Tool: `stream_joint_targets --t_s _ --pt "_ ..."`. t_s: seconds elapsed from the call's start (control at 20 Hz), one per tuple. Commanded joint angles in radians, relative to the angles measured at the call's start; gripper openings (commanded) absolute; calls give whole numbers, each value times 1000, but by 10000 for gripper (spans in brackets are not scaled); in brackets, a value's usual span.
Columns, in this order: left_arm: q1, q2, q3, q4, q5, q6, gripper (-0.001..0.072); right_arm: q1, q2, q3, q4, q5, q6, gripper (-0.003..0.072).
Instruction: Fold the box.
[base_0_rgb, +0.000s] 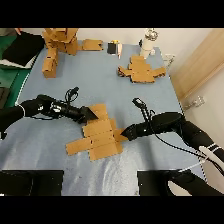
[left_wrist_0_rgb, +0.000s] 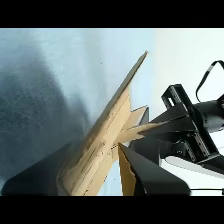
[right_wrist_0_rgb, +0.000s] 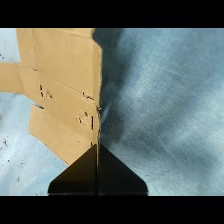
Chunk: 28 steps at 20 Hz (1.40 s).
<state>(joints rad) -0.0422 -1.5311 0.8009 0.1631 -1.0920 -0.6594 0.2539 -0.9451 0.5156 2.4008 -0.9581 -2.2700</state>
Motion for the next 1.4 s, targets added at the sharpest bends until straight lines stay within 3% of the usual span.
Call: stream_joint_targets --t_s 0.0,0.15,0.85,0.9,0.95,1.1,1.15,1.2,1.25,1.3,1.35 --pt "-6 -3 0 -29 -11 34 418 0 -4 -3 -5 0 1 3" --pt "-6 -3 0 -18 -40 43 282 0 -4 -5 -8 0 1 3" --pt "32 -3 0 43 -91 42 279 0 -4 -6 -19 8 1 4" --pt "31 -3 0 44 -97 44 148 0 -4 -6 -19 8 1 4" --pt "30 -3 0 44 -97 51 91 0 -4 -6 -18 8 1 4" --pt "30 -3 0 43 -105 71 89 0 -4 -6 -18 8 1 4" --pt "30 -3 0 43 -111 82 11 0 -4 -6 -18 8 2 5" --pt "30 -3 0 39 -125 106 10 0 -4 -6 -19 8 2 12" --pt "29 -2 0 35 -139 137 11 0 -4 -6 -19 13 2 150" --pt "29 -2 0 32 -150 160 11 0 -4 -6 -19 22 4 358" --pt "29 -2 4 32 -160 174 10 -2 -3 -5 -28 34 19 442"
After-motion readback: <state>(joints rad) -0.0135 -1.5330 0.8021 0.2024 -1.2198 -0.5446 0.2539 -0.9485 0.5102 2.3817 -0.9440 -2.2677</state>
